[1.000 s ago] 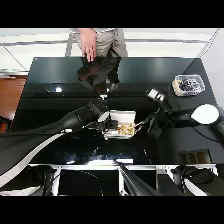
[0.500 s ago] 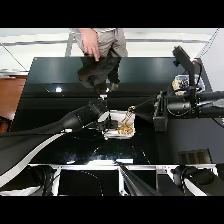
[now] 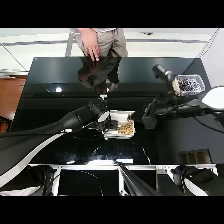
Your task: Fold the box and place the chain.
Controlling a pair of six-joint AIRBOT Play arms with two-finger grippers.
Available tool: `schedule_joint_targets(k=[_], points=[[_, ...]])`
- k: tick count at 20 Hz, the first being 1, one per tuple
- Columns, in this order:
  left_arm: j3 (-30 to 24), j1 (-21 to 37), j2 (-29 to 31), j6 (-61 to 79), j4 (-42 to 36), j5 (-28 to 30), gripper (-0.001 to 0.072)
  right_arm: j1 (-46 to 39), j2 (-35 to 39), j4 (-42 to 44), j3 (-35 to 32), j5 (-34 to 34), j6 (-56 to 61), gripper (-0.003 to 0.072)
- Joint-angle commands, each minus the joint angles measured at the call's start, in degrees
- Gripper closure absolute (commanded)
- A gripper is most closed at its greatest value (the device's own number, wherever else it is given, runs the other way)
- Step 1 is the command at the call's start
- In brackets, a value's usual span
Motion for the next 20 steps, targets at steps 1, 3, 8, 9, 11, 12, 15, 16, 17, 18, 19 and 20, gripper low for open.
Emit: schedule_joint_targets(k=[1,3,8,9,11,12,15,16,17,18,19,20], points=[[0.04,0.04,0.02,0.0,0.0,0.0,0.0677,-0.07,-2.89,-2.64,-3.19,-1.62,-0.28,0.0166],[0.04,0.04,0.02,0.0,0.0,0.02,0.0677,-2.21,-2.6,-6.29,-2.34,-1.75,-1.33,0.0143],[0.04,0.04,0.02,0.0,0.0,0.24,0.0677,-4.74,-2.62,-23.56,-6.34,1.09,-16.2,0.0143],[0.04,0.04,0.02,0.0,0.0,0.26,0.0677,-4.37,-2.62,-23.17,-9.09,-1.11,-19.98,0.0143],[0.04,0.04,0.02,0.0,0.0,0.24,0.0677,-2.4,-2.73,-20.15,-15.32,-8.46,-29.29,0.0143],[0.04,0.04,0.02,0.0,0.0,0.24,0.0677,-0.74,-2.73,-18.05,-18.18,-12.55,-35.47,0.0145],[0.04,0.04,0.02,0.0,0.0,0.24,0.0677,4.35,-3.37,-15.32,-22.69,-22.16,-48.61,0.0146],[0.04,0.04,0.02,0.0,0.0,0.22,0.0677,5.11,-4.33,-14.38,-22.73,-24.57,-48.76,0.0147],[0.04,0.04,0.02,0.0,0.0,0.22,0.0677,5.46,-5.22,-13.11,-22.73,-26.53,-49.24,0.0147],[0.04,0.04,0.02,0.0,0.0,0.22,0.0677,5.44,-6.14,-11.5,-22.73,-27.56,-50.9,0.0148],[0.04,0.04,0.02,0.0,0.0,0.2,0.0677,5.44,-6.99,-10.82,-22.73,-28.15,-52.09,0.0147],[0.04,0.04,0.02,0.0,-0.02,0.17,0.0677,5.44,-7.72,-10.84,-22.73,-28.2,-52.11,0.0147]])
